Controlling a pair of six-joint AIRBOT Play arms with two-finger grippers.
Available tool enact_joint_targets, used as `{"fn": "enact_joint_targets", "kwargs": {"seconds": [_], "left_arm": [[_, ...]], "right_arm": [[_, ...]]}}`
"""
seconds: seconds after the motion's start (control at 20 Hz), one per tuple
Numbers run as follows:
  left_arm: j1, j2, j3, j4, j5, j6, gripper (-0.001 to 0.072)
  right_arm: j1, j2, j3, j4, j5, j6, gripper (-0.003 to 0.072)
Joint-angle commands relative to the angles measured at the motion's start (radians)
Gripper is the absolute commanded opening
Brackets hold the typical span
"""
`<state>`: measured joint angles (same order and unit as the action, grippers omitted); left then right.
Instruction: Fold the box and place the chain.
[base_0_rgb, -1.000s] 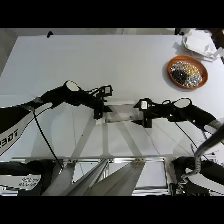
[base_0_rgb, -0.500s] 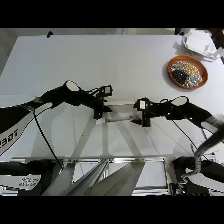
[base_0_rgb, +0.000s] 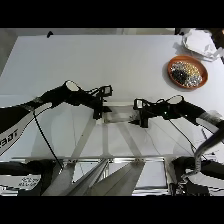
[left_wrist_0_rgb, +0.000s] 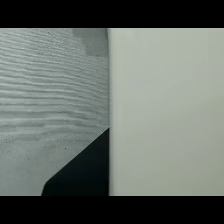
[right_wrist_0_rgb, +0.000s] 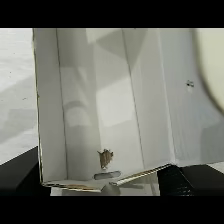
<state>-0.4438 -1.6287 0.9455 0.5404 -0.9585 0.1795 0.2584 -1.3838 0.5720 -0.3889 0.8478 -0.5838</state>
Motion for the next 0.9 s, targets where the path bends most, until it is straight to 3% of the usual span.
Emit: {"fn": "enact_joint_targets", "kwargs": {"seconds": [0.0,0.3,0.4,0.85], "left_arm": [[0.0,-0.001,0.0,-0.002,0.001,-0.001,0.0012],[0.0,-0.001,0.0,-0.002,0.001,-0.001,0.0012],[0.0,-0.001,0.0,-0.002,0.001,-0.001,0.0012],[0.0,-0.001,0.0,-0.002,0.001,-0.001,0.0012]], "right_arm": [[0.001,-0.005,0.002,-0.005,0.01,0.0,0.06],[0.001,-0.009,0.002,-0.04,0.029,0.06,0.0578],[0.001,-0.009,0.002,-0.04,0.027,0.061,0.0508],[0.001,-0.009,0.002,-0.111,0.0,0.138,0.0501]]}}
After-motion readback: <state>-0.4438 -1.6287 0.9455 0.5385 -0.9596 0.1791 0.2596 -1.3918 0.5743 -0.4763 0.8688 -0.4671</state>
